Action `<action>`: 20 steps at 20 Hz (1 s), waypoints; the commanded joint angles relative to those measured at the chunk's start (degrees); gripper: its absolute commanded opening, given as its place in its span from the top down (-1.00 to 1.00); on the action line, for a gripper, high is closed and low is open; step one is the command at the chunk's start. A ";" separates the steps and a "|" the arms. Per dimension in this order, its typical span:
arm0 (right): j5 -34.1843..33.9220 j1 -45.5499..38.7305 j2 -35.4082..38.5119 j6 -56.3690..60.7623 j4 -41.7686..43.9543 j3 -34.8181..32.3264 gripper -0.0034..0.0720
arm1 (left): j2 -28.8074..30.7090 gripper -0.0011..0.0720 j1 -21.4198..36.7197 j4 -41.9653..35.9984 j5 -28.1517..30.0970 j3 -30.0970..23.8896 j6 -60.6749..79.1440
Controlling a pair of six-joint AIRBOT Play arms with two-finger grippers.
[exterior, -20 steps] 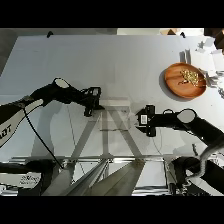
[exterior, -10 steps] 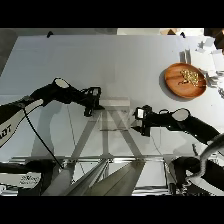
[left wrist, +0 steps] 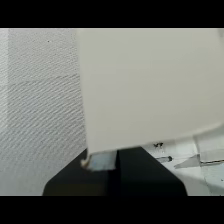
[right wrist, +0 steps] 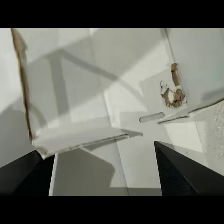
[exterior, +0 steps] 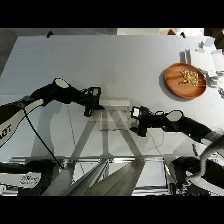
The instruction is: Fold the box and place the chain.
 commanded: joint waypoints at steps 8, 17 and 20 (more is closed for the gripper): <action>-0.24 0.07 1.84 5.14 7.34 0.02 -0.91 | -0.04 0.95 -0.02 0.00 0.00 0.02 0.02; -0.17 0.07 1.81 9.75 7.37 3.93 -0.90 | -0.04 0.95 -0.02 0.00 0.00 0.02 0.02; 0.52 -0.85 1.07 9.55 7.32 3.93 -0.90 | -0.04 0.95 -0.02 0.00 0.00 0.02 0.02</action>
